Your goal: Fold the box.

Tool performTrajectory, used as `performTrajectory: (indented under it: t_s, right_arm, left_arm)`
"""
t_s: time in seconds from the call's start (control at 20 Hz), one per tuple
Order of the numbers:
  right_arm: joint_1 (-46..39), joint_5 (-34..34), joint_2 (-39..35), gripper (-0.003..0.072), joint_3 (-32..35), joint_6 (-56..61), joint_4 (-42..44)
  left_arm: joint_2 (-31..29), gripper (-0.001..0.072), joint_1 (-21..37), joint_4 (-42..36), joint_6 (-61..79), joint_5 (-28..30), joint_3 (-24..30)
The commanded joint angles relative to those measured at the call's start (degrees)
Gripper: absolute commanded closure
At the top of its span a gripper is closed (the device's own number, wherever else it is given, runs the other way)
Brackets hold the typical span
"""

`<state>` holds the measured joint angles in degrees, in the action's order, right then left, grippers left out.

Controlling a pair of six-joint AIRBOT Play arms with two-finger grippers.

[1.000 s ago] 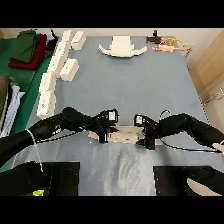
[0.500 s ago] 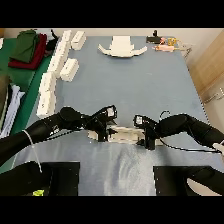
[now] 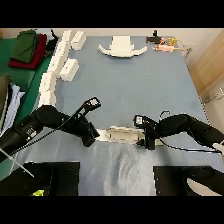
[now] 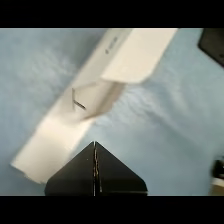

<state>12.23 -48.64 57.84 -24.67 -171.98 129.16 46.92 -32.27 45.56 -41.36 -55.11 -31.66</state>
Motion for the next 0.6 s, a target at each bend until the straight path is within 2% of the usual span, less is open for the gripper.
performTrajectory:
  t_s: [0.0, 0.1, 0.2, 0.4, 0.55]
  right_arm:
    - [0.0, 0.1, 0.0, 0.0179, 0.0, 0.0, 0.0]
    - [0.0, 0.1, 0.0, 0.018, 0.0, 0.0, 0.0]
    - [0.0, 0.1, 0.0, 0.018, 0.0, 0.0, 0.0]
    - [0.0, 0.1, 0.0, 0.0179, 0.0, 0.0, 0.0]
    - [0.0, 0.1, 0.0, 0.018, 0.0, 0.0, 0.0]
  left_arm:
    - [-1.7, 0.0696, -6.1, -4.6, -19.3, -3.1, -0.1]
    - [0.7, 0.0695, -13.6, -11.6, -22.0, 7.3, -0.5]
    - [4.9, 0.0695, -16.3, -14.7, -24.3, 12.9, -2.7]
    - [11.9, 0.0695, -15.0, -16.5, -26.2, 21.0, -8.0]
    - [15.7, 0.0696, -12.3, -16.4, -28.7, 24.8, -9.7]
